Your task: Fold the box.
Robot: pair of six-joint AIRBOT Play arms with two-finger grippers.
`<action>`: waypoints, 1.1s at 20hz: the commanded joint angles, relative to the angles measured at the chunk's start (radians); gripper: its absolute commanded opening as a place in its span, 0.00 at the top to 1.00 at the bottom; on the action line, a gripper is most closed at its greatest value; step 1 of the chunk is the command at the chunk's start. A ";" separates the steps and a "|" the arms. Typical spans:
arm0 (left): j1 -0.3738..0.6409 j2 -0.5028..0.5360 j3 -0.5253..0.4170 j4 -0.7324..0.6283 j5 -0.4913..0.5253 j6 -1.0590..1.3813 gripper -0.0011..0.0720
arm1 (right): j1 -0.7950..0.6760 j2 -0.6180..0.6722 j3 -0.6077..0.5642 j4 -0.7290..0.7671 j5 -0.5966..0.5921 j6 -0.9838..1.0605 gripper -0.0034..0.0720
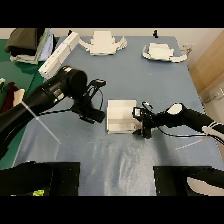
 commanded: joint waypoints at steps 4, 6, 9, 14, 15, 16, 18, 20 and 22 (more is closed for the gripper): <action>0.160 0.069 -0.317 -0.354 0.423 1.019 0.64 | 0.000 0.000 0.000 0.000 0.000 0.000 0.28; 0.166 0.048 -0.353 -0.500 0.519 1.202 0.05 | 0.000 0.000 0.000 0.000 0.000 0.000 0.28; 0.167 0.015 -0.390 -0.615 0.541 1.556 0.05 | 0.000 0.000 0.000 0.000 0.000 0.000 0.28; 0.219 -0.019 -0.451 -0.630 0.573 1.708 0.05 | 0.000 0.000 0.000 0.000 0.000 0.000 0.28; 0.224 -0.019 -0.459 -0.634 0.577 1.741 0.05 | 0.000 0.000 0.000 0.000 0.000 0.000 0.28; 0.224 -0.019 -0.468 -0.662 0.596 1.780 0.05 | 0.000 0.000 0.000 0.000 0.000 0.000 0.28; 0.221 -0.026 -0.481 -0.779 0.631 1.887 0.03 | 0.000 0.000 0.000 0.000 0.000 0.000 0.28; 0.215 -0.048 -0.483 -0.848 0.636 1.950 0.03 | 0.000 0.000 0.000 0.000 0.000 0.000 0.28; 0.216 -0.067 -0.483 -0.849 0.642 1.949 0.03 | 0.000 0.000 0.000 0.000 0.000 0.000 0.28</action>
